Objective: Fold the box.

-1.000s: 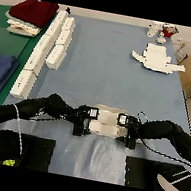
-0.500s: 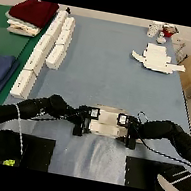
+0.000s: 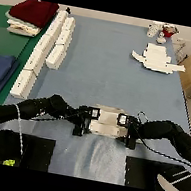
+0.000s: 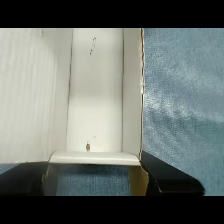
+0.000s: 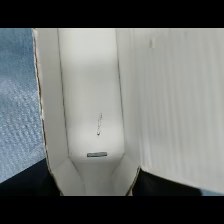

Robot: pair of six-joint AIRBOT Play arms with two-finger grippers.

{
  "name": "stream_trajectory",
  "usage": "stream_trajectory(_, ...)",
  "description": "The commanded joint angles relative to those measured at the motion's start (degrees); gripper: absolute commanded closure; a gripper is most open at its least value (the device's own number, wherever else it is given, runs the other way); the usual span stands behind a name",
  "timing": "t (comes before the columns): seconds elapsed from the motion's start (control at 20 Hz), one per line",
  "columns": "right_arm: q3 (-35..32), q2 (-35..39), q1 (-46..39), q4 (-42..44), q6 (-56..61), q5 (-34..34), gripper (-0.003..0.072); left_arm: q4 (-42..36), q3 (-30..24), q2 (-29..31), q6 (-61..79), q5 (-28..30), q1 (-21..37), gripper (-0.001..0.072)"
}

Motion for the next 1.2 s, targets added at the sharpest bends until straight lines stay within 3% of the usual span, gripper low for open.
stream_trajectory(0.0, 0.04, 0.00, 0.04, 0.02, 0.02, 0.02, 0.0178, 0.02, 0.00, -0.02, -0.48, -0.04, 0.00, 0.0175)
stream_trajectory(0.85, 0.02, 0.00, 0.04, 0.07, 0.02, 0.00, 0.0170, 0.00, 0.02, -0.02, -0.46, -0.07, -0.02, 0.0175)
stream_trajectory(0.95, 0.04, 0.00, 0.04, 0.04, 0.04, 0.72, 0.0131, 0.00, 0.02, -0.02, -0.46, -0.07, -0.02, 0.0175)
stream_trajectory(1.0, 0.04, 0.09, 0.04, 0.04, 0.07, 0.96, -0.0015, 0.00, 0.02, -0.02, -0.46, -0.04, -0.02, 0.0175)
stream_trajectory(1.15, 0.04, 0.59, 0.04, -0.37, 2.49, 0.90, -0.0034, 0.00, 0.02, -0.02, -0.46, -0.07, -0.02, 0.0175)
